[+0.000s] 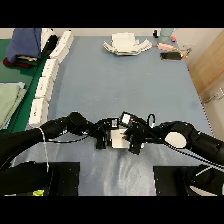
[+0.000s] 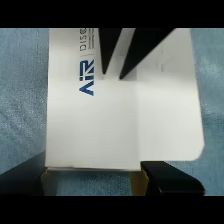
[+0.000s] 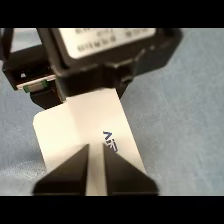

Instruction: Fold the box.

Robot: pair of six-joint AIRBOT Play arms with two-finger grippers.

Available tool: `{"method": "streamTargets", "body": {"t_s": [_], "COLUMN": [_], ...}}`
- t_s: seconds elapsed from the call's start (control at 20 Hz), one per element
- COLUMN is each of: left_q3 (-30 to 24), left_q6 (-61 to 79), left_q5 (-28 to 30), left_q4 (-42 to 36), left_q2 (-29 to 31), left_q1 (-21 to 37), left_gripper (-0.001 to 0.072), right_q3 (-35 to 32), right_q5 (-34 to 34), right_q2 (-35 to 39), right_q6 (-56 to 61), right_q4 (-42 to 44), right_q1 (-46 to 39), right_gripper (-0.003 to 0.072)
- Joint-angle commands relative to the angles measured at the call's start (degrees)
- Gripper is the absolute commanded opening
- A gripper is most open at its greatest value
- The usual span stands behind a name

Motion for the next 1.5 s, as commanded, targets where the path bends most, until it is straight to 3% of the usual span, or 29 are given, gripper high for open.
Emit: {"method": "streamTargets", "body": {"t_s": [0.0, 0.1, 0.3, 0.4, 0.5, 1.15, 1.2, 1.45], "left_q3": [-0.02, -0.02, -0.02, 0.0, 0.0, 0.0, 0.0, 0.0], "left_q6": [0.0, 0.0, 0.0, 0.0, 0.0, 0.0, 0.0, 0.0], "left_q5": [0.0, 0.02, 0.02, 0.02, 0.02, 0.02, 0.02, 0.02], "left_q4": [0.0, 0.0, 0.0, 0.0, 0.0, 0.0, 0.0, 0.0], "left_q2": [-0.02, -0.02, -0.02, -0.02, -0.02, -0.02, -0.02, -0.02], "left_q1": [0.02, 0.02, 0.02, 0.02, 0.02, 0.02, 0.02, 0.02], "left_gripper": [0.0477, 0.0477, 0.0478, 0.0477, 0.0477, 0.0477, 0.0478, 0.0477], "right_q3": [-0.2, -0.2, -0.22, -0.2, -0.2, -0.22, -0.22, -0.2], "right_q5": [0.09, 3.28, 8.2, 7.06, 5.35, 4.11, 4.09, 4.09], "right_q2": [3.54, 4.81, 4.52, 3.85, 2.73, 0.63, 0.66, 0.74], "right_q6": [-1.75, -5.44, -9.53, -10.88, -12.44, -17.18, -17.18, -17.14], "right_q4": [-1.42, -2.32, -4.85, -8.0, -11.98, -14.01, -13.99, -15.19], "right_q1": [0.46, 0.46, 0.46, 0.46, 0.46, 1.88, 1.9, 3.67], "right_gripper": [0.0314, 0.0454, 0.0468, 0.0546, 0.0551, 0.0542, 0.0501, 0.0473]}}
